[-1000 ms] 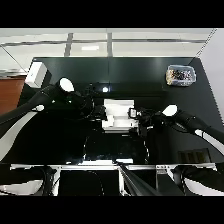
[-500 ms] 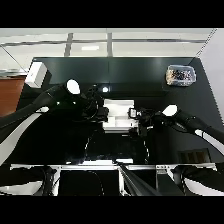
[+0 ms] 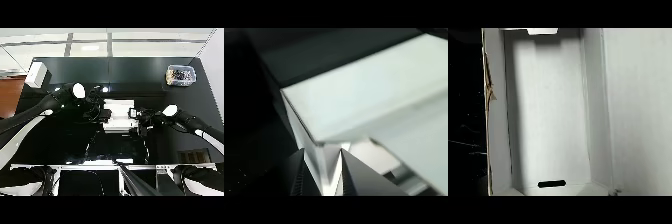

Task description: Fold the box and place the chain.

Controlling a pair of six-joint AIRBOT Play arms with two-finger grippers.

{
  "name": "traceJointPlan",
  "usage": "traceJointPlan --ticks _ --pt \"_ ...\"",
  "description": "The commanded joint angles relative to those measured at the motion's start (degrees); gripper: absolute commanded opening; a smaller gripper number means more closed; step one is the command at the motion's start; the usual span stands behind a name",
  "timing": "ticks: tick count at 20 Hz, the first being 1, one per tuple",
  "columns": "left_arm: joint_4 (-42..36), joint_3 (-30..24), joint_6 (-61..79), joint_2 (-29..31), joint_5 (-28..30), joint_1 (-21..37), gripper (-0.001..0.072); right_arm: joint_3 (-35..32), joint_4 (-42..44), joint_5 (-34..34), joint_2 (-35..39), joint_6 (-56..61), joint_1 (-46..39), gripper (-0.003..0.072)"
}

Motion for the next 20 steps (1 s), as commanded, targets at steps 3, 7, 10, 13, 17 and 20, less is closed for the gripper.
traceJointPlan --ticks 3,7,10,13,17,20 --pt "14.32 0.07 -14.19 -0.02 1.33 -3.43 0.0277 0.04 0.02 0.0 -0.02 0.0 0.07 0.0139" --pt "21.24 0.87 -22.34 -0.11 2.67 -7.63 0.0277 0.04 0.0 0.0 -0.02 0.0 0.07 0.0139" --pt "26.84 1.68 -29.53 -0.22 2.67 -10.84 0.0277 0.04 0.0 0.0 -0.02 0.0 0.07 0.0139" --pt "27.52 1.79 -33.53 -0.39 2.69 -12.13 0.0277 0.04 0.02 0.0 -0.02 0.0 0.07 0.0138" --pt "26.18 4.87 -33.46 -2.75 1.46 -13.03 0.0277 0.04 0.02 0.0 -0.02 0.0 0.07 0.0139" --pt "26.12 6.6 -33.53 -4.35 -0.52 -13.35 0.0277 0.04 0.0 0.0 -0.02 0.0 0.07 0.0139"
